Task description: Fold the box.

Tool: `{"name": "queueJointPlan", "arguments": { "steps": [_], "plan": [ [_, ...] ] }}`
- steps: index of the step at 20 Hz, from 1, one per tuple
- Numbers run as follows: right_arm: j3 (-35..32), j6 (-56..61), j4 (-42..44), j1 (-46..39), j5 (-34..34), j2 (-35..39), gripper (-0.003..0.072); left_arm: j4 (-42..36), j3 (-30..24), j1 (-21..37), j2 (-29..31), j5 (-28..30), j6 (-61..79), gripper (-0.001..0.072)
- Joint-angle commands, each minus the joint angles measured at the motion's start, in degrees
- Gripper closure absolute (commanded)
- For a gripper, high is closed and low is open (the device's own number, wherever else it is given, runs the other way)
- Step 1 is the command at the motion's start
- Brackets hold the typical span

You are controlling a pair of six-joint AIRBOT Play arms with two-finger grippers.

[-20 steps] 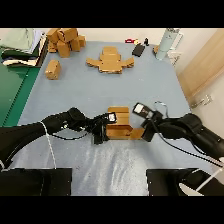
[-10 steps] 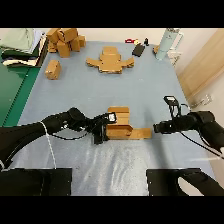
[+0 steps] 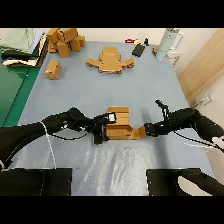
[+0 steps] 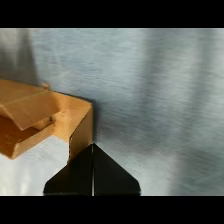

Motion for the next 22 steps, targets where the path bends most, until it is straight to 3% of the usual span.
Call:
{"name": "queueJointPlan", "arguments": {
  "steps": [1,10,22],
  "plan": [
    [-0.1,-3.1,4.5,0.2,-1.2,-0.6,0.0682,0.0,0.0,0.0,0.0,0.0,0.0,0.0246],
    [-0.1,1.6,-5.7,0.1,3.8,-0.7,0.0682,0.0,0.0,0.0,0.0,0.0,0.0,0.0246],
    [-2.3,-4.1,2.9,3.5,4.7,-3.5,0.0683,0.0,0.0,0.0,0.0,0.0,0.0,0.0246]
  ]
}}
